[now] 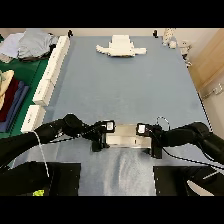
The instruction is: Fold the box.
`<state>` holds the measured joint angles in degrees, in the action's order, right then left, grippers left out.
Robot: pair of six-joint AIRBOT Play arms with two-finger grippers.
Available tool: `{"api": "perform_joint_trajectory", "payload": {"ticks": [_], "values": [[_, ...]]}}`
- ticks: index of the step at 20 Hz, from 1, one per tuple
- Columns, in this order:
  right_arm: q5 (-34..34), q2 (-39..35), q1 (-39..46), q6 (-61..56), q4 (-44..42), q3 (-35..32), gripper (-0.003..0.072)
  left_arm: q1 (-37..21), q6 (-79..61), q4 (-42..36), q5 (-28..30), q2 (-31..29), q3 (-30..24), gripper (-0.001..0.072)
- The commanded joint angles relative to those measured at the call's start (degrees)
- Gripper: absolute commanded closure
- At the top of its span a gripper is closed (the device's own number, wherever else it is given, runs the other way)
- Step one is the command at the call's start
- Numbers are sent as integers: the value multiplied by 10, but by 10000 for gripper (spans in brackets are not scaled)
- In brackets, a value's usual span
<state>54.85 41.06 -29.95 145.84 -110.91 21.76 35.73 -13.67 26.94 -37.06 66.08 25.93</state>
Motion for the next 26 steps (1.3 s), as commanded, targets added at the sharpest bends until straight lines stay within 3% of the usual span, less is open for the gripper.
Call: {"api": "perform_joint_trajectory", "payload": {"ticks": [1,3,4,6,8,9,11,14,22,26], "values": [[154,-79,0,-231,46,37,-29,0,0,0,0,0,0,161],[180,-108,0,-395,22,64,-6,0,0,0,0,0,0,161],[169,-114,0,-461,-21,68,79,0,0,0,0,0,0,161],[105,-103,-1,-551,-139,58,328,0,0,0,0,0,0,161],[-12,-72,-10,-582,-239,46,548,0,0,0,0,0,0,161],[-77,-54,-25,-589,-262,47,612,0,0,0,0,0,0,161],[-202,-17,-51,-609,-271,56,638,0,0,0,0,0,0,161],[-284,42,-52,-610,-264,76,639,0,0,0,0,0,0,161],[-295,184,-52,-602,-248,77,639,0,0,0,0,0,0,161],[-296,210,-52,-585,-248,77,640,0,0,0,0,0,0,161]]}}
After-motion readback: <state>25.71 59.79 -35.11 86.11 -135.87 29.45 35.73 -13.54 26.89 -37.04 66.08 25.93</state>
